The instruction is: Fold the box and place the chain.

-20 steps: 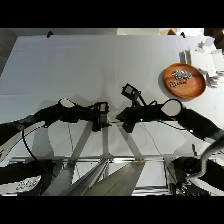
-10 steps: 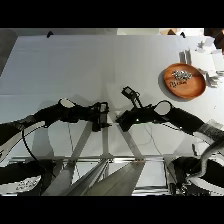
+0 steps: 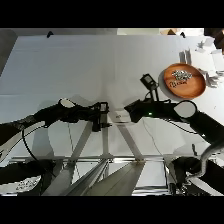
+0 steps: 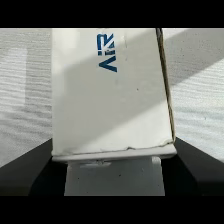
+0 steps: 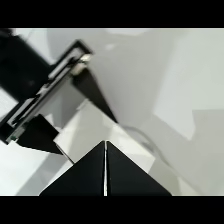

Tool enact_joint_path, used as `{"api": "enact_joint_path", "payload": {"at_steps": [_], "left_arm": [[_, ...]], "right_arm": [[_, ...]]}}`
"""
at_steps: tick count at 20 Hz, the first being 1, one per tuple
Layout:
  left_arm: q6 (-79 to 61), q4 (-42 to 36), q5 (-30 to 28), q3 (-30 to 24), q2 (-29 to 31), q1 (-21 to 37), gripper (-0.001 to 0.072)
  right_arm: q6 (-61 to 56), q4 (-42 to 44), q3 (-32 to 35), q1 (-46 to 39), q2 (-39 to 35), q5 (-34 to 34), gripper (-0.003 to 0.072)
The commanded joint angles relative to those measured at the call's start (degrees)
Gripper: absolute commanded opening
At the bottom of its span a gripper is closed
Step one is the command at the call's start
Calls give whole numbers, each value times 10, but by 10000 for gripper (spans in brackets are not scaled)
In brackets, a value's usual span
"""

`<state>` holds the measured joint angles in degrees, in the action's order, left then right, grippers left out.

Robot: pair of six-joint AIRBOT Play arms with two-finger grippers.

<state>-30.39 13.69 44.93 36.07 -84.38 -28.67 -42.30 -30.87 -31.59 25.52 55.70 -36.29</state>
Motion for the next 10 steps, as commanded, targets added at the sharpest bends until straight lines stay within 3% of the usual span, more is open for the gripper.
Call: {"api": "enact_joint_path", "payload": {"at_steps": [1,5,10], "left_arm": [[0,0,-1,0,0,0,212],[0,0,-1,0,0,0,212],[0,0,-1,0,0,0,212]], "right_arm": [[-24,20,63,-42,-20,-27,21],[-23,22,137,-42,-9,-1,21],[-22,25,138,-42,15,25,22]]}}
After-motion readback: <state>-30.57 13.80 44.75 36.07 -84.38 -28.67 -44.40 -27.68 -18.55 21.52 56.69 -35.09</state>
